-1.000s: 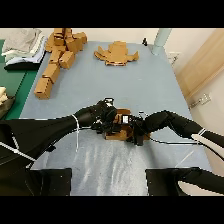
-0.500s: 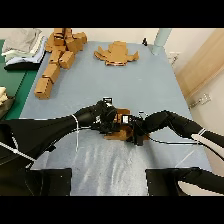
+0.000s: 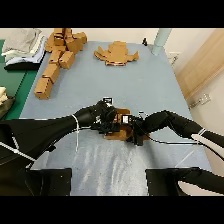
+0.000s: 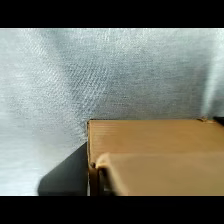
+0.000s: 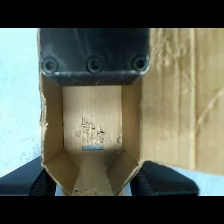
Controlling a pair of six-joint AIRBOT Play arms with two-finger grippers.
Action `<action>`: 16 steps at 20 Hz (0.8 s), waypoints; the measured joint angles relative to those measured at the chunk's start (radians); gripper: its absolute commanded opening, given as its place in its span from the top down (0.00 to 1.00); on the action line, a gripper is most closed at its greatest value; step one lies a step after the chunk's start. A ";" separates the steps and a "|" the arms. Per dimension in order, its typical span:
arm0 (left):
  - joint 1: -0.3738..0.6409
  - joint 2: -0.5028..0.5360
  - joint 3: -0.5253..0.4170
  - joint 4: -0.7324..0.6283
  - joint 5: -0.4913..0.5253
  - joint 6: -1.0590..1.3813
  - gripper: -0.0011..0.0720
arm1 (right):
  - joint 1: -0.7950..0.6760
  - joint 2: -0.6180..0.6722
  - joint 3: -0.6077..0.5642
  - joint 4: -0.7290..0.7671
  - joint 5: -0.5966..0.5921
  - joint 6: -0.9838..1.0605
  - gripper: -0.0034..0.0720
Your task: Fold the box.
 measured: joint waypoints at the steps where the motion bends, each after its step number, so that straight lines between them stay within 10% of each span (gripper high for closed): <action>1: 0.000 0.001 -0.001 0.003 -0.009 0.001 0.34 | 0.000 0.000 0.000 0.000 0.000 0.000 0.18; 16: 0.003 0.001 0.047 -0.025 -0.025 0.003 0.34 | 0.000 0.000 0.000 0.000 0.000 0.000 0.18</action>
